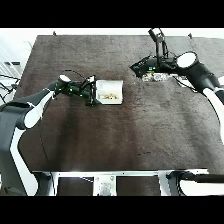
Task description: Fold the box and place the chain.
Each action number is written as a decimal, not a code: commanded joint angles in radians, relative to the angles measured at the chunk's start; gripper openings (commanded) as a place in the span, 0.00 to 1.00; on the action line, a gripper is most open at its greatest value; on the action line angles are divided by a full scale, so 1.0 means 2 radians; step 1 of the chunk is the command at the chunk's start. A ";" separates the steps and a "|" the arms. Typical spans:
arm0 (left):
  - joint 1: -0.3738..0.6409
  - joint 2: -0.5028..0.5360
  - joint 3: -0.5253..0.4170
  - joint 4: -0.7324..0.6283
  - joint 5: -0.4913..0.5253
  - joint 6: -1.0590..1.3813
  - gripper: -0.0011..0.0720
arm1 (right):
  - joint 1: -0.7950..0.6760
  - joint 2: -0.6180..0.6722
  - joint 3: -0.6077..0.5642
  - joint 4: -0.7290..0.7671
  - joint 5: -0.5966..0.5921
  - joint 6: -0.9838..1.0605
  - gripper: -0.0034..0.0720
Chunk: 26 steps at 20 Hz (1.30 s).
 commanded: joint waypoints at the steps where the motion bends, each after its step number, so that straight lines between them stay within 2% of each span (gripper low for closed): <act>1: 0.000 0.000 0.000 0.000 0.000 0.000 0.50 | -0.017 -0.078 0.051 0.084 0.082 -0.119 0.47; 4: 0.000 0.000 0.000 0.000 0.000 0.000 0.50 | -0.002 -0.130 0.095 0.084 0.106 -0.127 0.48; 8: 0.000 0.000 0.000 0.000 0.000 0.000 0.50 | 0.019 -0.164 0.127 0.081 0.121 -0.131 0.48; 13: 0.000 0.000 0.000 0.000 0.000 0.000 0.50 | 0.031 -0.171 0.128 0.060 0.184 -0.128 0.48; 15: 0.000 0.000 0.000 0.000 0.000 0.000 0.50 | 0.040 -0.171 0.128 0.029 0.200 -0.115 0.49; 17: 0.000 0.000 0.000 0.000 0.000 0.000 0.50 | 0.050 -0.171 0.128 -0.002 0.202 -0.109 0.49; 20: 0.000 0.000 0.000 0.000 0.000 0.000 0.50 | 0.055 -0.171 0.128 -0.003 0.201 -0.110 0.53; 26: 0.000 0.000 0.000 0.000 0.000 0.000 0.50 | 0.057 -0.171 0.128 0.001 0.218 -0.125 0.52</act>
